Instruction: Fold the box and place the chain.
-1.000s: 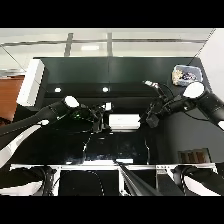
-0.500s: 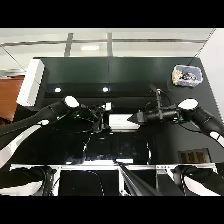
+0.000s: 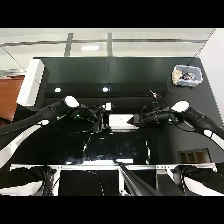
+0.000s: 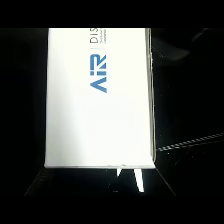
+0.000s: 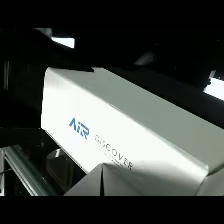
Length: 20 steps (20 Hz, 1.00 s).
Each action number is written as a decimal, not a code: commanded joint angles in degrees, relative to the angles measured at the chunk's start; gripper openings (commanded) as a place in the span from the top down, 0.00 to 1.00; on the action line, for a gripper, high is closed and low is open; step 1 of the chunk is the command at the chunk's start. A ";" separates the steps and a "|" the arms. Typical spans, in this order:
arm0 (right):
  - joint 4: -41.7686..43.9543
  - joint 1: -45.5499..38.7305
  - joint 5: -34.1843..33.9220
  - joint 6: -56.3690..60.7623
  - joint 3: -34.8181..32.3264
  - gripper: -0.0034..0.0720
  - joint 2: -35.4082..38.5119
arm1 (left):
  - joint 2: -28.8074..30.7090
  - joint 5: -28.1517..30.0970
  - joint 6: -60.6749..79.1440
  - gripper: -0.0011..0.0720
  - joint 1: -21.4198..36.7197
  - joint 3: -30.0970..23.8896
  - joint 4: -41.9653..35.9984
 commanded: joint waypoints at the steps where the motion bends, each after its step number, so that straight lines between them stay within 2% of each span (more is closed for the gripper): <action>1: -2.69 0.07 -1.27 -0.70 0.11 0.94 -0.42 | 0.00 -0.02 -0.07 0.45 -0.02 0.04 -0.02; 5: -4.28 -2.21 11.69 -4.85 6.25 0.94 3.32 | 0.00 0.02 -0.07 0.45 0.02 0.04 -0.09; 7: -9.77 -5.92 18.01 -4.63 9.90 0.94 7.23 | 0.00 -0.02 -0.07 0.45 0.24 0.33 -0.09; 9: -14.56 -11.30 21.27 -2.73 10.60 0.94 11.78 | 0.17 -1.49 -1.92 0.45 0.37 1.49 0.59; 10: -16.41 -14.01 22.73 -0.74 10.60 0.94 13.66 | 0.50 -2.91 -5.88 0.41 0.31 2.95 3.50; 11: -17.90 -16.65 25.20 1.05 10.60 0.94 15.39 | 0.85 -4.09 -9.79 0.15 0.17 4.48 7.41; 12: -18.97 -19.06 28.06 1.18 10.60 0.94 16.96 | 1.25 -5.14 -14.45 0.00 0.22 6.10 11.56; 15: -21.24 -23.69 31.54 1.20 10.58 0.94 20.50 | 2.93 -12.04 -19.21 0.00 0.35 10.67 21.22; 17: -21.27 -25.05 31.12 1.18 10.58 0.94 21.46 | 4.26 -14.97 -19.54 0.00 0.13 12.92 19.08; 19: -21.27 -25.16 29.70 1.18 10.58 0.94 21.49 | 4.50 -13.62 -22.32 0.00 -1.92 15.32 15.87; 20: -21.22 -25.16 28.63 1.20 10.58 0.94 21.49 | 4.07 -10.99 -24.98 0.01 -4.02 16.70 16.52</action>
